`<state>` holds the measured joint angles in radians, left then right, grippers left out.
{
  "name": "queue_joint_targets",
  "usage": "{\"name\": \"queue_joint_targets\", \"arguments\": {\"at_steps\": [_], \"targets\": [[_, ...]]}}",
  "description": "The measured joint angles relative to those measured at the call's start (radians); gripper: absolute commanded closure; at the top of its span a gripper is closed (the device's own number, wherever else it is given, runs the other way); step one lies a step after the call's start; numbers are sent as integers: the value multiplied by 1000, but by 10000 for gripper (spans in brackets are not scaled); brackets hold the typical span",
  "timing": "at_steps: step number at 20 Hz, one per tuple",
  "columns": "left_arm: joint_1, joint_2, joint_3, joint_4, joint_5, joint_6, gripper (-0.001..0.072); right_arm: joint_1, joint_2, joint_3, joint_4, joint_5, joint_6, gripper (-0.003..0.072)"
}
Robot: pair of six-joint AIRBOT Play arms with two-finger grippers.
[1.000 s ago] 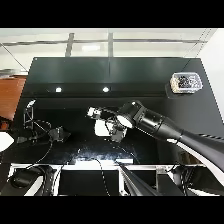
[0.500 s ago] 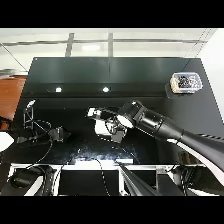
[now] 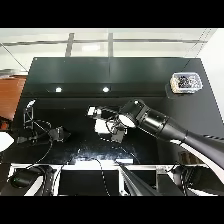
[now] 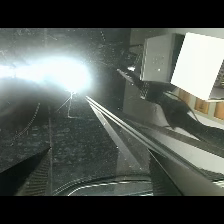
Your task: Fold the box and place the chain.
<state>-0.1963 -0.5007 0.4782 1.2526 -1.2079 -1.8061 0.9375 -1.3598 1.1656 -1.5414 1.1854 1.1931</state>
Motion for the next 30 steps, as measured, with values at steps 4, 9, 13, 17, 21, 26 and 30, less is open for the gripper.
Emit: {"name": "queue_joint_targets", "arguments": {"at_steps": [4, 9, 13, 17, 21, 26, 30], "targets": [[0, 0, 0, 0, 0, 0, 0, 0, 2, 3, 0, 7, 0, 660], [0, 0, 0, 0, -2, 0, 1, 0, 2, 3, 2, 24, 0, 661], [0, 0, 0, 0, -4, 0, 0, -1, 4, 9, 24, 60, 0, 661], [0, 0, 0, 0, -4, 0, 0, -1, 6, 16, 45, 73, -2, 661], [0, 0, 0, 0, -5, 0, 1, -2, 6, 17, 77, 91, -16, 661], [0, 0, 0, 0, -6, 0, 1, -2, 6, 17, 89, 95, -22, 660], [0, 0, 0, 0, -7, 0, 0, -2, 6, 17, 92, 95, -22, 650]]}}
